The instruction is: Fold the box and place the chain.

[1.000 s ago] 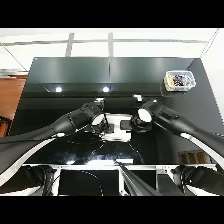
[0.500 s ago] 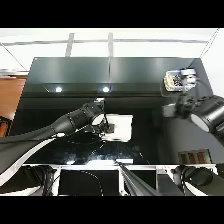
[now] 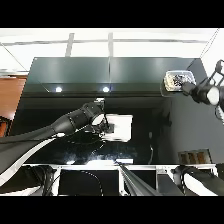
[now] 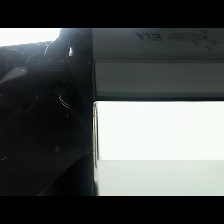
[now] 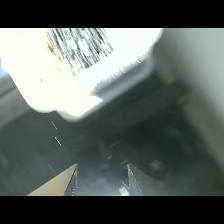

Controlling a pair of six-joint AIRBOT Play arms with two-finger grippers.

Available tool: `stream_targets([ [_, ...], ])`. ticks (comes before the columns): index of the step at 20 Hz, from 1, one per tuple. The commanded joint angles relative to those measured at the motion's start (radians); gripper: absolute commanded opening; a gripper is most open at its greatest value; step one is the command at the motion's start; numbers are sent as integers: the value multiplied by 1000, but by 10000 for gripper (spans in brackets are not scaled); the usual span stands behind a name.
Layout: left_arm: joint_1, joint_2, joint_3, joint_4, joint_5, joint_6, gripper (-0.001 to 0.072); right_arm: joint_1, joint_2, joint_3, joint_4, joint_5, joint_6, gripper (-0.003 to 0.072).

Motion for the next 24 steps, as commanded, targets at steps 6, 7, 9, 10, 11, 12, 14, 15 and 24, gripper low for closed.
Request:
stream_targets([
  [6, 0, 0, 0, 0, 1, 0, 26, -74, -545, 629, 398, 301, -29, 720],
  [7, 0, 0, 0, 0, 1, 0, 26, -75, -565, 653, 394, 301, 28, 713],
  [9, 0, 0, 0, 0, 1, 0, 26, -80, -587, 669, 391, 300, 94, 702],
  [10, 0, 0, 0, 1, 1, 0, 26, -85, -599, 669, 391, 301, 116, 702],
  [11, 0, 0, 0, 1, 1, 0, 26, -90, -608, 669, 392, 303, 123, 703],
  [12, 0, 0, 0, 1, 1, 0, 26, -92, -618, 669, 394, 300, 126, 703],
  [14, 0, 0, 0, 1, 1, 0, 26, -92, -639, 669, 399, 291, 126, 702],
  [15, 0, 0, 0, 1, 1, 0, 26, -93, -649, 669, 399, 281, 126, 703],
  [24, 0, 0, 0, 0, 2, 0, 26, -92, -711, 669, 438, 196, 120, 598],
])
